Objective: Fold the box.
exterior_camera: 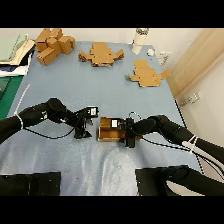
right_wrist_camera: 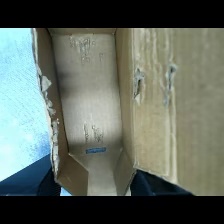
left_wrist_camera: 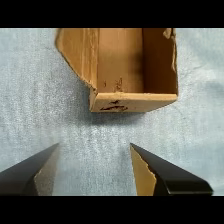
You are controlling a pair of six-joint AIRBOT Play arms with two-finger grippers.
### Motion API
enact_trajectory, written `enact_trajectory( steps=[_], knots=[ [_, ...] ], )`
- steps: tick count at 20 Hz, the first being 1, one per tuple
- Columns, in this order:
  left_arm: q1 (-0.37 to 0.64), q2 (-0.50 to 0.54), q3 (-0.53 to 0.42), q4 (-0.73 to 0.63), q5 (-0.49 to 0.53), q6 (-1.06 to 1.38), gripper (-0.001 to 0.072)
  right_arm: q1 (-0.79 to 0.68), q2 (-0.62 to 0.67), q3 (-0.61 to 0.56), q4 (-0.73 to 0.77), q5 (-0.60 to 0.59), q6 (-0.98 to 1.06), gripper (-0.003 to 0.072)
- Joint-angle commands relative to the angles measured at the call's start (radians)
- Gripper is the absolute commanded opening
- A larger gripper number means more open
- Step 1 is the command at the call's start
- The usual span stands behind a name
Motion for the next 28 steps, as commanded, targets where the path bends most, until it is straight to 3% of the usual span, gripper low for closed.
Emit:
enact_trajectory(
  steps=[1,7,16,21,28],
  knots=[
    [-0.015,0.0,0.0,0.006,0.024,0.021,0.0695,0.001,0.0,0.0,0.0,0.0,0.0,0.0512],
    [-0.093,0.0,0.0,-0.05,0.057,0.011,0.0695,0.001,0.0,0.0,0.0,0.0,0.0,0.0512],
    [-0.111,0.04,-0.037,-0.022,0.035,-0.041,0.0695,0.001,0.0,0.0,0.0,0.0,0.0,0.0512],
    [-0.172,0.048,-0.052,-0.084,0.169,-0.042,0.0695,0.001,0.0,0.0,0.0,0.0,0.0,0.0513],
    [-0.208,0.046,-0.052,-0.084,0.199,-0.067,0.0695,0.001,0.0,0.0,0.0,0.0,0.0,0.0512]
  ],
)
